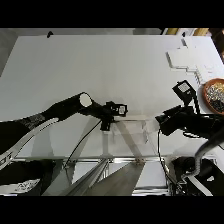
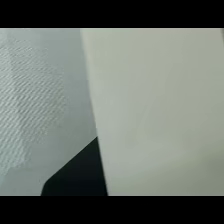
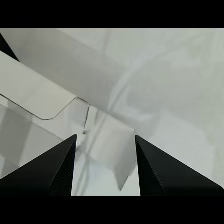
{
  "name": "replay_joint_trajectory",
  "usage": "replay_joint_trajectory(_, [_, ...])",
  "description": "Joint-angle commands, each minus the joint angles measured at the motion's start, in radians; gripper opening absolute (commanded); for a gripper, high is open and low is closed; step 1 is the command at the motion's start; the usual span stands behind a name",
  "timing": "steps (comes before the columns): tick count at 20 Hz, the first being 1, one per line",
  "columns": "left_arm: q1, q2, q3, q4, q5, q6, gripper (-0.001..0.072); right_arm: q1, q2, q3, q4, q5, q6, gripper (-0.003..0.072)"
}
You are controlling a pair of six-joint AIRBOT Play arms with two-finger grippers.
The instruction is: Fold the box and place the chain.
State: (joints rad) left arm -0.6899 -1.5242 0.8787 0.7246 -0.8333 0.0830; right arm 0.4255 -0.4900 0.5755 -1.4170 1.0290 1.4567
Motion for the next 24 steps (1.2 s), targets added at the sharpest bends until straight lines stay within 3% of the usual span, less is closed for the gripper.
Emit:
replay_joint_trajectory(1, [0.000,0.000,0.043,0.040,-0.045,-0.021,-0.0001,0.001,-0.001,0.001,0.000,-0.002,0.000,0.0411])
replay_joint_trajectory(13, [0.000,-0.025,0.048,0.008,0.056,-0.114,-0.0001,0.001,-0.001,0.001,0.000,-0.002,0.000,0.0411])
replay_joint_trajectory(24, [-0.001,-0.024,0.048,0.010,0.047,-0.113,-0.0001,0.001,-0.001,0.001,0.000,-0.002,0.000,0.0411])
